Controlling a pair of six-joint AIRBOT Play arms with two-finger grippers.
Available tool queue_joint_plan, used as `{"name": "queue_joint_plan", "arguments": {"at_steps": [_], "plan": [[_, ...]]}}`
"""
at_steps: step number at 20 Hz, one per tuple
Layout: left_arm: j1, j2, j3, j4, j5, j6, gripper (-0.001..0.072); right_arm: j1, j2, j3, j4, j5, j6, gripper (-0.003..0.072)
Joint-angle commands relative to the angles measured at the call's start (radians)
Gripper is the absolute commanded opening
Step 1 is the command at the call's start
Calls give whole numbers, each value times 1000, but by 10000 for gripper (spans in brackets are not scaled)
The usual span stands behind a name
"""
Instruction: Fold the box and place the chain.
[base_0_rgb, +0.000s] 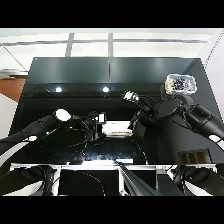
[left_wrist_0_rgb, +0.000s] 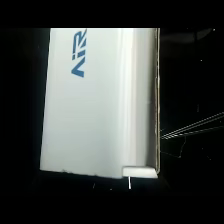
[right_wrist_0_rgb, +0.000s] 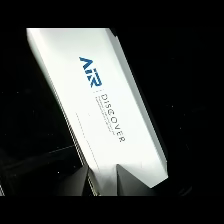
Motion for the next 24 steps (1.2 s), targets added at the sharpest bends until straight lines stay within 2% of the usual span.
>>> {"name": "queue_joint_plan", "arguments": {"at_steps": [1,3,8,11,24], "plan": [[-1,-1,0,0,0,0,351,1,1,0,-13,10,9,167],[-1,-1,0,0,0,0,350,1,1,0,-13,10,8,136],[-1,-1,0,0,0,0,351,1,1,0,-15,-20,16,141],[-1,-1,0,0,0,0,350,13,1,0,-60,-11,39,141],[-1,-1,0,0,0,0,351,62,1,0,-82,26,69,142]]}}
